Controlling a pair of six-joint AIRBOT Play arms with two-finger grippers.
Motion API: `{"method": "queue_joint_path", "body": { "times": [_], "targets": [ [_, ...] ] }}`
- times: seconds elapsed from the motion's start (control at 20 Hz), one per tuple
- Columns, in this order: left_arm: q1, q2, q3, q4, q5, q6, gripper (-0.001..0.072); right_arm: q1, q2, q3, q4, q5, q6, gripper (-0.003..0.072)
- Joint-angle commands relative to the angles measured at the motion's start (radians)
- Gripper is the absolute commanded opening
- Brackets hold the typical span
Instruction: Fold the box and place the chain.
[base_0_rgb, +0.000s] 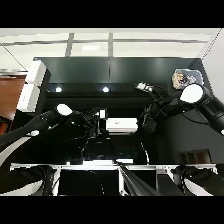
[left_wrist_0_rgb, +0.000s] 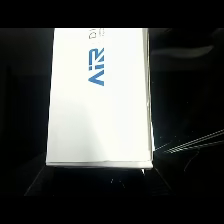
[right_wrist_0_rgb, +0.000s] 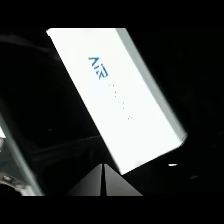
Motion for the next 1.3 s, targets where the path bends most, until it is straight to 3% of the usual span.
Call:
{"method": "queue_joint_path", "body": {
  "times": [0.0,0.1,0.2,0.45,1.05,1.25],
  "targets": [
    [0.000,0.000,0.001,0.000,0.000,0.000,0.0407,-0.056,0.005,-0.134,0.341,0.038,0.088,0.0012],
    [0.000,0.000,0.001,0.000,-0.002,0.000,0.0407,-0.050,-0.008,-0.210,0.509,-0.047,0.061,0.0013],
    [0.000,0.000,0.001,0.000,-0.001,0.000,0.0407,-0.034,-0.029,-0.235,0.521,-0.170,0.134,0.0012],
    [0.000,0.000,0.001,0.000,0.000,0.000,0.0407,0.031,-0.083,-0.236,0.264,-0.351,0.381,0.0013],
    [0.000,0.000,0.001,0.000,0.000,0.000,0.0407,0.032,-0.094,-0.223,0.247,-0.344,0.389,0.0013],
    [0.000,0.000,0.001,0.000,0.000,0.000,0.0407,-0.024,-0.050,-0.115,0.240,-0.222,0.377,0.0013]
  ]
}}
